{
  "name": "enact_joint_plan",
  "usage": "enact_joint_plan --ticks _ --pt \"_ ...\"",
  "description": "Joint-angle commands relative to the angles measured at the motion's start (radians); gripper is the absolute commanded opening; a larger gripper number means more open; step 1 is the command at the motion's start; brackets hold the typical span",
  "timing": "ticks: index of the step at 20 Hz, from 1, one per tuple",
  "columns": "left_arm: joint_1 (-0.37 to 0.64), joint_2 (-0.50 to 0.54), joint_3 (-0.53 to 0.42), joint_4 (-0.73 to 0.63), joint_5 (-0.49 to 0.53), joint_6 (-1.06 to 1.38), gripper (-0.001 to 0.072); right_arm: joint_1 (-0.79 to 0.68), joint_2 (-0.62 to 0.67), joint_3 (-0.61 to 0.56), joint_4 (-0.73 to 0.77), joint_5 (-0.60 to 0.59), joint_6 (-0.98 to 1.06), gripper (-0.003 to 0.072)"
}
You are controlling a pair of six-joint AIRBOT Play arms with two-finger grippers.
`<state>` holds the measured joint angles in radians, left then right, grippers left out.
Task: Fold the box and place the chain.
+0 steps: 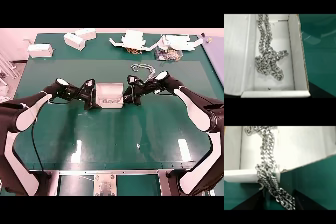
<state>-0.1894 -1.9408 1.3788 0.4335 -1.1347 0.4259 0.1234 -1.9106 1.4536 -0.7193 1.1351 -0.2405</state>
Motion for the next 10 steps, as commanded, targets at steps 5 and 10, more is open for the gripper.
enact_joint_plan --ticks 5,10 --pt "0.0 0.0 0.001 0.0 0.0 0.0 0.049 -0.003 -0.014 0.019 -0.043 0.024 0.045 0.0132" --pt "0.0 0.0 0.001 0.0 0.0 0.0 0.049 -0.009 0.01 0.076 -0.079 0.094 0.164 0.0008"
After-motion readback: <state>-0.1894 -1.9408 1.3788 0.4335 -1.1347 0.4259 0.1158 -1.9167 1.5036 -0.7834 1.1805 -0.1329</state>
